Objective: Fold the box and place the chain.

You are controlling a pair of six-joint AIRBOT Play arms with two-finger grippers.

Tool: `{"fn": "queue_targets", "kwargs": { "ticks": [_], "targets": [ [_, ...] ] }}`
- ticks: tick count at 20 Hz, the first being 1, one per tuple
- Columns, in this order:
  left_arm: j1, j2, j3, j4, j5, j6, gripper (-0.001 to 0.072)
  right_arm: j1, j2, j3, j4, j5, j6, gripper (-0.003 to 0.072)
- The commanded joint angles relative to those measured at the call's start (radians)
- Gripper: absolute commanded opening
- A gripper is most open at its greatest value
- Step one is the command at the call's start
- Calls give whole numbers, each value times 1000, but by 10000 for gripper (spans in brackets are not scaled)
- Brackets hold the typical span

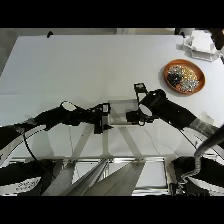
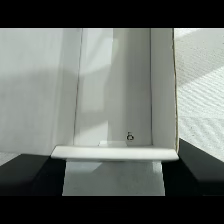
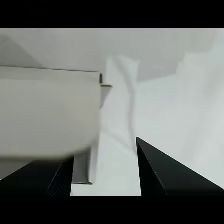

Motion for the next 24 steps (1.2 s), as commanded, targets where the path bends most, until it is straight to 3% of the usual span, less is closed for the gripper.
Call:
{"fn": "queue_targets", "kwargs": {
  "ticks": [1,6,9,12,15,17,24],
  "targets": [
    [0,0,0,1,-1,1,410,0,76,0,-64,41,-50,406],
    [0,0,0,1,-1,1,410,-122,219,0,-66,101,-217,423],
    [0,0,0,1,-1,1,410,-344,254,0,-67,36,-360,421],
    [0,0,0,0,-2,1,410,-590,229,1,-60,-124,-491,410],
    [0,0,0,1,-1,1,410,-782,156,5,4,-306,-554,397],
    [0,0,0,1,-1,1,410,-868,68,40,37,-376,-608,300],
    [0,0,0,1,-1,1,410,-927,-309,344,117,-368,-641,301]
  ]
}}
